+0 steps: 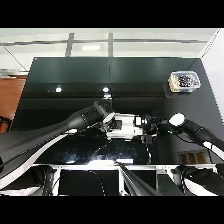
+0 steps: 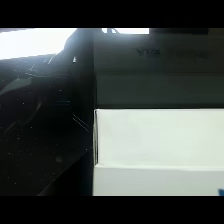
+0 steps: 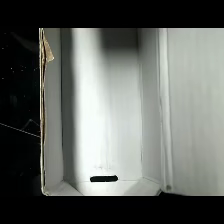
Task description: Fold the box and place the chain.
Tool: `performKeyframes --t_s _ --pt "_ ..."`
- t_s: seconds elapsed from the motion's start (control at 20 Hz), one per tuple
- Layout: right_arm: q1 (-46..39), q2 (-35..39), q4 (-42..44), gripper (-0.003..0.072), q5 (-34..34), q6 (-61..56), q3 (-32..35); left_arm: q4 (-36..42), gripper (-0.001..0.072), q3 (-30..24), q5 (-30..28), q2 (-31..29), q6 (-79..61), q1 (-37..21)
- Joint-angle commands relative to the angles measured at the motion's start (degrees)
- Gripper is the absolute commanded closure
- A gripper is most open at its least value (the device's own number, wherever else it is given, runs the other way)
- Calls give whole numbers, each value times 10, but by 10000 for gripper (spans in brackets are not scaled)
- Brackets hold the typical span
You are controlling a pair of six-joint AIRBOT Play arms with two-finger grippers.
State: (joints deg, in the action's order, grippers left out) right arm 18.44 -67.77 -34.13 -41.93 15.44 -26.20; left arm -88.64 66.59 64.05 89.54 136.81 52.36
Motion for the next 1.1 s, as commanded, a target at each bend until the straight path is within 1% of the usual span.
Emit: performKeyframes --t_s 0.0,0.1,0.15,0.2,0.25,0.3,0.5,0.75,0.8,0.85,0.9,0.95,1.0,1.05 --pt "0 0 0 492 0 0 0 11 683 0 6 6 0 0" --pt "0 0 0 489 0 0 0 11 682 0 8 5 0 0" --pt "0 1 0 382 2 -3 0 10 682 0 8 5 0 0" --pt "0 5 0 180 10 -22 0 10 682 0 9 5 0 0" --pt "0 11 -5 26 18 -36 0 9 682 0 9 5 0 0" --pt "-1 22 -19 16 21 -47 0 8 682 0 9 5 0 0" --pt "-2 76 -86 17 0 -72 0 6 681 0 10 5 1 0" --pt "-2 87 -83 21 -12 -73 0 6 681 0 10 5 1 0" --pt "-2 87 -83 130 -19 -73 0 6 681 0 10 5 0 0" --pt "-1 87 -83 182 -29 -73 0 6 681 0 10 5 0 0" --pt "-1 87 -83 212 -39 -73 0 6 681 0 10 5 0 0" --pt "-1 87 -83 212 -46 -74 0 6 681 0 10 5 1 0" --pt "-1 87 -81 243 -48 -78 0 6 681 0 10 5 1 -1" --pt "-1 87 -80 391 -49 -86 1 6 681 0 10 5 1 -2"
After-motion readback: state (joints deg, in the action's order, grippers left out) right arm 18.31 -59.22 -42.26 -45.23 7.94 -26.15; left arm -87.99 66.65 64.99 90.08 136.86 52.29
